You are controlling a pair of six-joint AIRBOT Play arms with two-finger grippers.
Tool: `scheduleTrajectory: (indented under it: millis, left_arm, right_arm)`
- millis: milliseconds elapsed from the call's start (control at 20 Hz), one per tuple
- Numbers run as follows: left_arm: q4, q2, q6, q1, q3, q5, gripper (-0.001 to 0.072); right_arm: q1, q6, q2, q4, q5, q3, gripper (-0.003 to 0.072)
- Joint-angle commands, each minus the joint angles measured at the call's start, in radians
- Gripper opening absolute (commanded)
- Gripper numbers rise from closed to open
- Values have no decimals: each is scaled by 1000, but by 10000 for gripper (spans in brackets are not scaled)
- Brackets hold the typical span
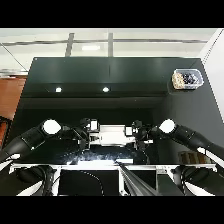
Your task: Fold the box and place the chain.
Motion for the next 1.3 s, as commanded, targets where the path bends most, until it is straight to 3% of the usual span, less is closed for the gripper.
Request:
scheduleTrajectory:
  millis: [0,350,550,1250]
  left_arm:
    - [-15,-11,1,-22,0,-4,277]
    - [-10,-17,0,-22,0,6,277]
    - [-119,-18,1,-22,0,5,277]
    - [-59,-46,4,-72,0,30,277]
  right_arm:
    - [1,2,-1,1,0,0,359]
    - [1,2,-1,1,0,0,359]
    - [1,2,-1,1,0,0,359]
    - [1,2,-1,1,0,0,359]
